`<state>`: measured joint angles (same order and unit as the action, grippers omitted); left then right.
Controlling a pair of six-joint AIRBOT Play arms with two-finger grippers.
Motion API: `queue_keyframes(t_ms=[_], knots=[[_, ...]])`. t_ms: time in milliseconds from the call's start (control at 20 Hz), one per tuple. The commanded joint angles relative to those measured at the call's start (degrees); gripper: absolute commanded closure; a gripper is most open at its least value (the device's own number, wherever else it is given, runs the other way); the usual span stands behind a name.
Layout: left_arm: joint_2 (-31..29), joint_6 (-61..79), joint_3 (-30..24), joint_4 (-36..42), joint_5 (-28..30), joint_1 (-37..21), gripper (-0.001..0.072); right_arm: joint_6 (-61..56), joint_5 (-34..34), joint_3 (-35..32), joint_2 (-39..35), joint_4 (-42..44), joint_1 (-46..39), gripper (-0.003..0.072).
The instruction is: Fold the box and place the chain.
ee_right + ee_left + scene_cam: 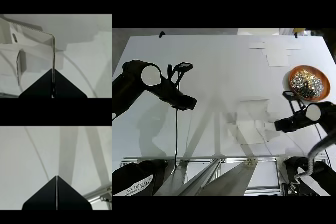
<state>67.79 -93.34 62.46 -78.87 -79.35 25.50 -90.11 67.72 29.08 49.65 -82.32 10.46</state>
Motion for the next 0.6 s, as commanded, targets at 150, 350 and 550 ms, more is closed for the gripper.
queue_keyframes(t_ms=[150,350,550], knots=[[0.0,0.3,0.0,0.7,10.1,-0.1,0.0699,-7.0,-8.7,-3.0,-2.5,6.1,13.8,0.0669],[0.0,10.3,0.0,0.9,11.0,0.1,0.0668,-7.4,-8.7,-3.0,-2.5,6.1,14.0,0.0668],[2.4,22.3,0.0,3.0,10.8,0.1,0.0677,-7.4,-8.7,-3.0,-2.5,6.1,14.0,0.0668]])
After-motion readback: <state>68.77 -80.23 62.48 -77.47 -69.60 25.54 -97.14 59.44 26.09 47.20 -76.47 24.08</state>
